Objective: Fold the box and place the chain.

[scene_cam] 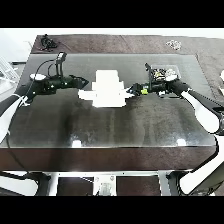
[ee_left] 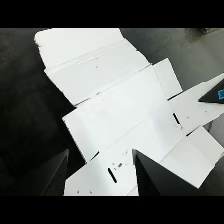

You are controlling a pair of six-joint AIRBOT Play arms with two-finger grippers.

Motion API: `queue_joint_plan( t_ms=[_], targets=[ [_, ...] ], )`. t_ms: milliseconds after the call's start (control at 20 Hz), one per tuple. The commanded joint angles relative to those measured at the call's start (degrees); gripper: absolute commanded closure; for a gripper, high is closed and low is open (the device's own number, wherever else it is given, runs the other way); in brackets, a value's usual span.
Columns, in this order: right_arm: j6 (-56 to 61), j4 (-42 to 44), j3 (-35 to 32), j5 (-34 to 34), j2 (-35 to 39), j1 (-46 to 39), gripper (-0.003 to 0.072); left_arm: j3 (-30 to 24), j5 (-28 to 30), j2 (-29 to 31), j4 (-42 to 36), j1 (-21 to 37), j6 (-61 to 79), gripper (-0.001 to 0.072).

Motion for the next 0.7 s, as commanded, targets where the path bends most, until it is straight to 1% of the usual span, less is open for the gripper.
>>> queue_joint_plan(
  t_ms=[0,250,300,500,650],
  targets=[
    [-2.5,0.1,-1.7,-1.9,1.9,1.1,0.0681,4.3,-0.9,-2.5,3.5,0.0,-4.0,0.0218],
    [-2.4,0.1,-1.8,-2.9,1.8,1.1,0.068,4.5,1.5,-2.6,3.7,0.0,-3.8,0.0219],
    [-2.3,0.1,-1.8,-3.0,1.8,1.1,0.0681,4.9,0.7,-3.1,4.0,0.0,-3.8,0.0219],
    [-1.4,1.7,-3.0,-3.4,1.9,1.3,0.0681,10.0,-8.5,-8.5,5.0,0.0,-5.3,0.0218],
    [-1.4,2.7,-4.4,-5.3,1.9,1.4,0.0681,14.1,-9.3,-11.6,6.1,0.0,-6.8,0.0219]
  ],
)
